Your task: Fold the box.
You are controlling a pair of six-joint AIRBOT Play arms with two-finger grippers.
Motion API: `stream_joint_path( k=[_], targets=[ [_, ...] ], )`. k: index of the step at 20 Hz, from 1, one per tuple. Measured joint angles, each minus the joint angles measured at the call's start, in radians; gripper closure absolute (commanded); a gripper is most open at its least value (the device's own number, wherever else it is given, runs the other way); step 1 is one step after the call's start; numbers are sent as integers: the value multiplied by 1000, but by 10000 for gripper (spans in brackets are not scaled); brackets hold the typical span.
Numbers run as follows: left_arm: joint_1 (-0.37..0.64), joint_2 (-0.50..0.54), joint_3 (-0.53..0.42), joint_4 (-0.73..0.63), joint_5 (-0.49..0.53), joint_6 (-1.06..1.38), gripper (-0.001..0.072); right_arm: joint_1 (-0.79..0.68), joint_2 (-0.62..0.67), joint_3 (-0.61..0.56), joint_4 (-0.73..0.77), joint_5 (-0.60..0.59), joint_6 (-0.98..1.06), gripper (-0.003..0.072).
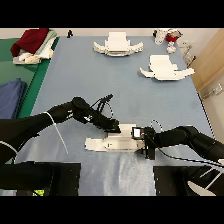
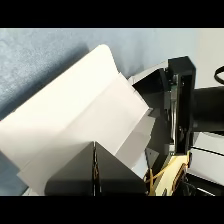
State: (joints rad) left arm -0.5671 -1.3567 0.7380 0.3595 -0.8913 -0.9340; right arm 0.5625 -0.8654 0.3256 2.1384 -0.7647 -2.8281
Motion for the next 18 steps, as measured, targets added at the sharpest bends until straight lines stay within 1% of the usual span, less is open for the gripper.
stream_joint_path(
  k=[4,7,10,12,15,18],
  targets=[
    [1,-6,14,-29,-14,50,696,0,0,0,-2,1,0,168],
    [3,37,34,-35,-33,101,696,0,0,0,-3,1,0,168],
    [2,144,47,-23,-47,143,697,0,0,0,-3,1,0,168],
    [-4,237,49,24,-68,154,698,0,0,0,-3,1,0,168],
    [-45,386,40,149,-98,137,698,0,0,0,-3,1,0,168],
    [-127,531,-2,313,-103,90,698,0,0,0,-3,1,0,168]
  ],
)
